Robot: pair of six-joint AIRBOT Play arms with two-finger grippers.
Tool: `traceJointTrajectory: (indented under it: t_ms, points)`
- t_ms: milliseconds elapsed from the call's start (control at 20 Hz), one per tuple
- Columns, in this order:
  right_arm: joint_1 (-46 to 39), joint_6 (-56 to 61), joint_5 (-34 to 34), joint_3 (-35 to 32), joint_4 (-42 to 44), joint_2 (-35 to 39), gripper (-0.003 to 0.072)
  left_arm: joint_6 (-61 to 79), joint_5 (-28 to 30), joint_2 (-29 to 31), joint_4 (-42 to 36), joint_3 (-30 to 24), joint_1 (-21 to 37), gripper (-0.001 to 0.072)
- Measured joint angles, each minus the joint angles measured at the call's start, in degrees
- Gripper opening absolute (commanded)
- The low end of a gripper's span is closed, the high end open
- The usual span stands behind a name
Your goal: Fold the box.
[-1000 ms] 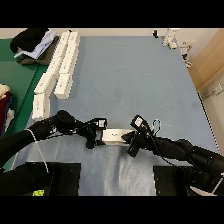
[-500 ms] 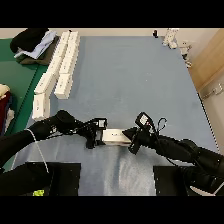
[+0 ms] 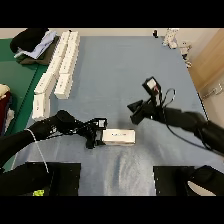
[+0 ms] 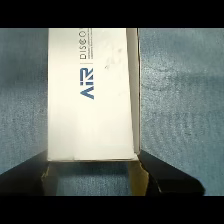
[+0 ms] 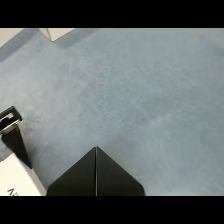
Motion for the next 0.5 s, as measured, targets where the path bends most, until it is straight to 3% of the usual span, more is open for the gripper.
traceJointTrajectory:
  t_ms: [250, 500]
  points:
    - [-9.35, 22.58, -21.73, 21.99, -18.32, -17.25, 0.0007, 0.00, 0.00, 0.00, 0.00, 0.00, 0.00, 0.0413]
    - [-12.37, 40.41, -37.62, 33.14, -29.16, -28.74, 0.0007, 0.04, 0.02, 0.00, 0.00, 0.00, 0.00, 0.0413]
